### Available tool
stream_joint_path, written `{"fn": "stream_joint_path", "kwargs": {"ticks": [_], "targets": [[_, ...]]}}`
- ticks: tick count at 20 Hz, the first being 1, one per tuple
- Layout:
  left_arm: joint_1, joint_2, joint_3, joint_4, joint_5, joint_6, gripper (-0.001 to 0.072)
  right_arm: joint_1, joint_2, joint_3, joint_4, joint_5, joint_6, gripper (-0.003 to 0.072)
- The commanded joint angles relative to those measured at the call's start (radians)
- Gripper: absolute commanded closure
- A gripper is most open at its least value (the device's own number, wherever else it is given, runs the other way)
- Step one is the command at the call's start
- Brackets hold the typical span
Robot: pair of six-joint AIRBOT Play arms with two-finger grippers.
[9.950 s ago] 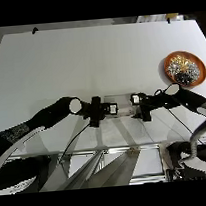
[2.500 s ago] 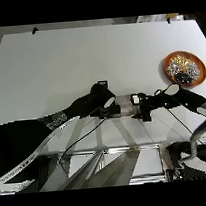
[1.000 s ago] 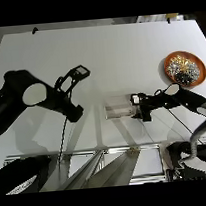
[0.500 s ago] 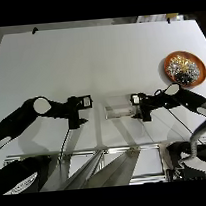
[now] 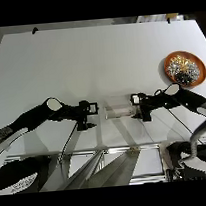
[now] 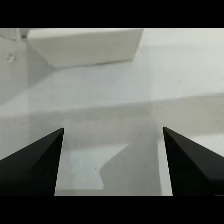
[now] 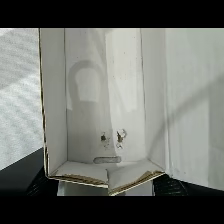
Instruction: Fold the box and place the chain.
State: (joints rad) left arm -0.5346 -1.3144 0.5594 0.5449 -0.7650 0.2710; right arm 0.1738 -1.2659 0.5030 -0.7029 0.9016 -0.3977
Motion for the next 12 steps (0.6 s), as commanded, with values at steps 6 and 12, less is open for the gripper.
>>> {"fn": "stream_joint_path", "kwargs": {"ticks": [6, 12], "targets": [[-0.063, -0.011, 0.000, -0.195, 0.051, 0.106, 0.0011, 0.000, 0.000, 0.001, 0.000, 0.000, 0.000, 0.0346], [-0.074, -0.013, 0.000, -0.219, 0.092, 0.111, 0.0011, 0.000, 0.000, 0.001, 0.000, 0.000, 0.000, 0.0346]]}}
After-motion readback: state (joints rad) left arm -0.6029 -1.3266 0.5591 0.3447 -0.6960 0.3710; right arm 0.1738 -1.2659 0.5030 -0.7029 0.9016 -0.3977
